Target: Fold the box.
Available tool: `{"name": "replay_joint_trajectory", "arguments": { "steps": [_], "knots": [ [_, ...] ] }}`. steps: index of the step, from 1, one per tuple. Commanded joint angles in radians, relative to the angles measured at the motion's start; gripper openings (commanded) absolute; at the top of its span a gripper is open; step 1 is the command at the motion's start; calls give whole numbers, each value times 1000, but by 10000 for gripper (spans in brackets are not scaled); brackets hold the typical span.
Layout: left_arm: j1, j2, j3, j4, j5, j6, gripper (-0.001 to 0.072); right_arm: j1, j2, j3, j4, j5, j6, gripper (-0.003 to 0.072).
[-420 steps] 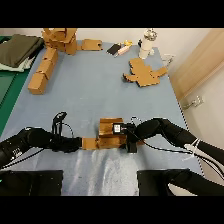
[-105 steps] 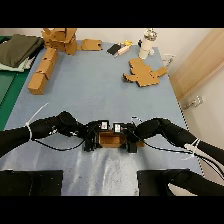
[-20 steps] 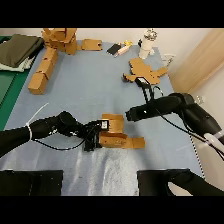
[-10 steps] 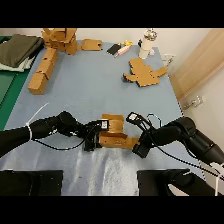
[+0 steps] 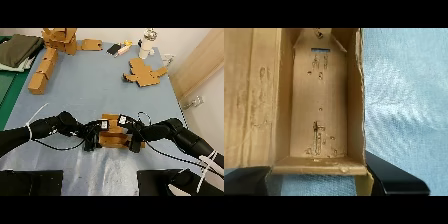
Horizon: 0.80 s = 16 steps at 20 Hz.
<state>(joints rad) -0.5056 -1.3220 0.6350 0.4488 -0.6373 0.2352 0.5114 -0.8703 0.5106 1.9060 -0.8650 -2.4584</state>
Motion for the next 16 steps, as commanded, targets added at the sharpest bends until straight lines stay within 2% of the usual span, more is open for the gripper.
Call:
{"name": "replay_joint_trajectory", "arguments": {
  "steps": [1,2,3,5,7,14,15,16],
  "knots": [
    [0,0,1,0,0,0,544,2,-8,-1,62,31,-64,468],
    [0,0,1,0,0,0,544,2,-8,-1,63,30,-64,346],
    [0,0,1,0,0,0,544,2,-8,-1,65,26,-64,259],
    [0,0,1,0,0,0,544,2,-8,-1,66,23,-69,151],
    [0,0,1,0,0,0,544,11,-8,-1,66,21,-75,103],
    [0,0,1,0,0,0,544,40,-47,-1,87,75,-137,87],
    [0,0,1,0,0,0,544,41,-52,-1,100,83,-154,103],
    [0,0,1,0,0,0,544,49,-53,-1,104,88,-156,190]
  ]
}}
